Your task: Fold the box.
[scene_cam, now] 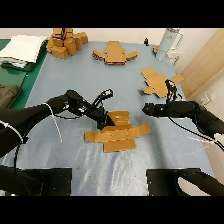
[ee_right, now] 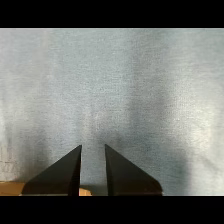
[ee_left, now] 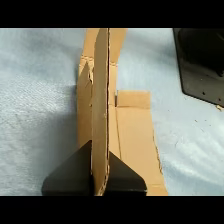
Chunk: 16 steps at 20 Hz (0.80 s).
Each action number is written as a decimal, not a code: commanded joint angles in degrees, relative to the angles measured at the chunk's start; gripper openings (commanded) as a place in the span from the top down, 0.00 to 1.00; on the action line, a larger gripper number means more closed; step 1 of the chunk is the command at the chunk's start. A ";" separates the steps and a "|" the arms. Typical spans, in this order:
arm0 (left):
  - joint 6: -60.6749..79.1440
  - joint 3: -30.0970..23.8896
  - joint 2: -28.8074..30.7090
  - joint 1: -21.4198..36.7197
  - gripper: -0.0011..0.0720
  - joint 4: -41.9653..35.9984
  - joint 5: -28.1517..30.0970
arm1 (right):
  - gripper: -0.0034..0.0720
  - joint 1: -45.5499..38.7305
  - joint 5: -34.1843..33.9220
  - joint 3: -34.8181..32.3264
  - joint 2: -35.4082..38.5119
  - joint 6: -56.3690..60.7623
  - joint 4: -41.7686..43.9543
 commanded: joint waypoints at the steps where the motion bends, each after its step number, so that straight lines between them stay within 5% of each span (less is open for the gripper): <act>1: 0.48 0.57 -0.22 0.20 0.97 0.52 0.70 | 0.66 0.00 -0.02 0.04 -0.11 0.02 0.04; 16: 7.52 0.66 2.75 -2.05 0.97 -4.98 -1.09 | 0.66 0.00 -0.07 0.04 -0.70 -0.02 0.07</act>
